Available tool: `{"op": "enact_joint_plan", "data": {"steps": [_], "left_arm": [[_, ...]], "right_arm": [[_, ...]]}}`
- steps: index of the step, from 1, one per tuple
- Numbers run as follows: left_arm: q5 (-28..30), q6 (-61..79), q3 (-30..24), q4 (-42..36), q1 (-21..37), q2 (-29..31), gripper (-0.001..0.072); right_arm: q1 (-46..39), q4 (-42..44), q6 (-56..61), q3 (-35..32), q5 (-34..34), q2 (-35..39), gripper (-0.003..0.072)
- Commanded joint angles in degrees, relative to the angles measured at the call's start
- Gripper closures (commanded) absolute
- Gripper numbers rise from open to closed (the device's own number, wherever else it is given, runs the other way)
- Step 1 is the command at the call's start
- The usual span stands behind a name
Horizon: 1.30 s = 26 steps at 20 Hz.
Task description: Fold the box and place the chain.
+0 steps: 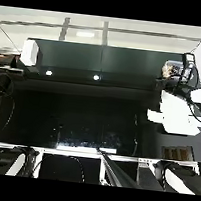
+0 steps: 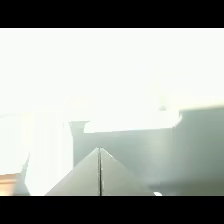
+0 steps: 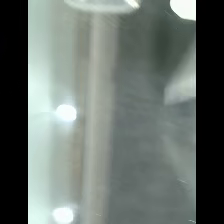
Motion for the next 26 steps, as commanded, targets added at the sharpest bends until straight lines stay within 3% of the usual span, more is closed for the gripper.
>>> {"op": "enact_joint_plan", "data": {"steps": [1,3,4,5,6,9,10,12,14,19,21,26], "left_arm": [[6.2,-10.3,0.0,-9.0,-3.5,-6.2,0.0681],[7.3,-9.9,0.0,-8.4,-6.8,-10.2,0.0678],[6.7,-9.9,0.0,-8.5,-7.6,-11.0,0.0526],[6.0,-9.9,0.0,-8.6,-8.0,-11.2,0.0121],[5.6,-10.1,0.0,-8.9,-8.0,-11.2,-0.0003],[-0.3,-10.1,0.4,-8.9,-8.0,-11.3,-0.0004],[-3.6,-10.1,0.4,-8.9,-8.0,-11.3,-0.0004],[-10.3,-10.1,0.4,-8.9,-8.0,-11.3,-0.0004],[-14.6,-10.1,0.4,-8.9,-8.0,-11.3,-0.0004],[-15.0,-10.1,0.4,-8.9,-8.0,-11.3,-0.0004],[-15.0,-10.1,0.4,-8.9,-8.0,-11.3,-0.0004],[-13.2,-10.1,0.4,-8.9,-8.0,-11.3,-0.0004]], "right_arm": [[-1.0,-2.1,-0.1,0.2,-12.2,-0.1,-0.0031],[-8.7,-4.2,2.5,1.3,-14.5,-0.3,-0.003],[-15.5,-4.2,6.2,2.6,-13.8,-1.0,-0.003],[-24.3,-4.2,11.3,4.8,-10.5,-2.4,-0.003],[-32.7,-4.3,15.5,7.4,-5.3,-4.3,-0.003],[-54.6,-4.9,12.3,18.1,21.0,-13.7,-0.0029],[-59.2,-4.9,7.2,21.5,29.9,-17.2,-0.003],[-63.9,-4.2,-1.7,26.2,41.4,-22.7,-0.0029],[-64.8,-4.3,-7.1,29.2,45.9,-27.1,-0.0029],[-64.7,2.2,-12.1,37.6,58.8,-39.6,-0.0028],[-64.7,4.5,-14.3,38.0,61.4,-41.9,-0.0028],[-64.7,0.2,-15.8,38.0,64.7,-43.0,-0.0027]]}}
